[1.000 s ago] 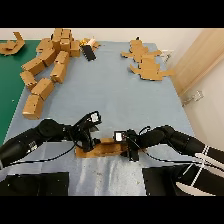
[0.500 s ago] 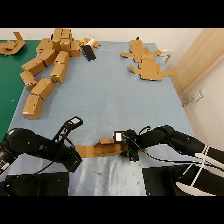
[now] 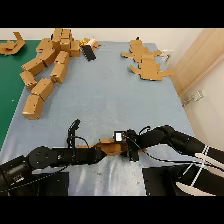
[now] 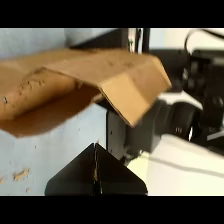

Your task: Fold the box.

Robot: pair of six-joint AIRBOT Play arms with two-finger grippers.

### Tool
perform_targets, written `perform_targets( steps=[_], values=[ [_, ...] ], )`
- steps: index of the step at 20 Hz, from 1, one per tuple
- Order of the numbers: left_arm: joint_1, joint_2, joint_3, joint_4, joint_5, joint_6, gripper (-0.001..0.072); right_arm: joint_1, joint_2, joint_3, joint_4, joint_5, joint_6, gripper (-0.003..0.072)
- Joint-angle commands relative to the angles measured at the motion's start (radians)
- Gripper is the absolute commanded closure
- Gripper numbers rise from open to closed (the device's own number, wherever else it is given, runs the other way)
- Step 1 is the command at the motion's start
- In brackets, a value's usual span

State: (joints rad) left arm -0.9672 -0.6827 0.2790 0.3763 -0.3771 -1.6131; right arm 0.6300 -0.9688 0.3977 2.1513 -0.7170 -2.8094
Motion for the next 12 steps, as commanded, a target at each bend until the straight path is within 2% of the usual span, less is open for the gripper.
perform_targets(
  steps=[1,3,6,10,12],
  values=[
    [-0.092,-0.094,-0.004,-0.08,0.313,-0.029,0.0698,0.0,0.0,0.0,0.0,0.0,0.0,0.0222],
    [-0.124,-0.122,0.022,-0.084,0.402,-0.024,0.0699,0.0,0.0,0.0,0.0,0.0,0.0,0.0221],
    [-0.152,-0.129,0.047,-0.084,0.48,-0.023,0.0699,0.0,0.0,0.0,0.0,0.001,0.0,0.0222],
    [-0.153,-0.146,0.048,-0.085,0.547,-0.027,0.0699,0.0,0.0,0.0,0.0,0.001,0.0,0.0222],
    [-0.153,-0.176,0.055,-0.084,0.548,-0.026,0.0699,0.0,0.0,0.0,0.0,0.001,0.0,0.0222]
  ],
)
